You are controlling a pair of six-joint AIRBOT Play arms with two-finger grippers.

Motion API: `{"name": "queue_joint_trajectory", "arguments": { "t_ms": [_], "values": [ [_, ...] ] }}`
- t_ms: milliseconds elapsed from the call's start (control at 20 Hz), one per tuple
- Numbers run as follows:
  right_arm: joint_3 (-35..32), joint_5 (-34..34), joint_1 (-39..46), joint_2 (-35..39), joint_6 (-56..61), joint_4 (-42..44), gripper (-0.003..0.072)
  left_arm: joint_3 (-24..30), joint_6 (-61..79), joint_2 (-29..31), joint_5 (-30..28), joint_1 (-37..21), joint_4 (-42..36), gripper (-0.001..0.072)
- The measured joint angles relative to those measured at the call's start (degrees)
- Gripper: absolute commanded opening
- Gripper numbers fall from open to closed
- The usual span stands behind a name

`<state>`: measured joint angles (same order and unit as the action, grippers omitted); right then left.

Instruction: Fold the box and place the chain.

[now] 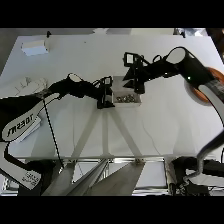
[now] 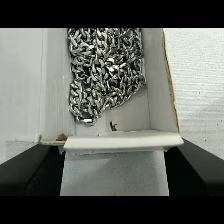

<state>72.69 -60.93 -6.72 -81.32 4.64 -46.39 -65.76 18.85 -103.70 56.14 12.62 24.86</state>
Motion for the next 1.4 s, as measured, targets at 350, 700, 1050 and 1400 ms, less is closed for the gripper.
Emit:
{"name": "queue_joint_trajectory", "arguments": {
  "t_ms": [350,700,1050,1400],
  "values": [
    [0.0,-1.4,7.0,8.8,6.2,-0.3,0.0294,0.0,0.0,0.0,0.0,0.0,0.0,0.0281],
    [0.0,1.7,12.9,3.4,10.3,1.2,0.0297,0.0,0.0,0.0,0.0,0.0,0.0,0.0281],
    [1.8,8.5,13.8,-11.6,20.8,13.4,0.0295,0.0,0.0,0.0,0.0,0.0,0.0,0.0281],
    [4.7,-7.7,13.8,-17.9,25.6,15.4,0.0285,0.0,0.0,0.0,0.0,0.0,0.0,0.0281]
  ]
}}
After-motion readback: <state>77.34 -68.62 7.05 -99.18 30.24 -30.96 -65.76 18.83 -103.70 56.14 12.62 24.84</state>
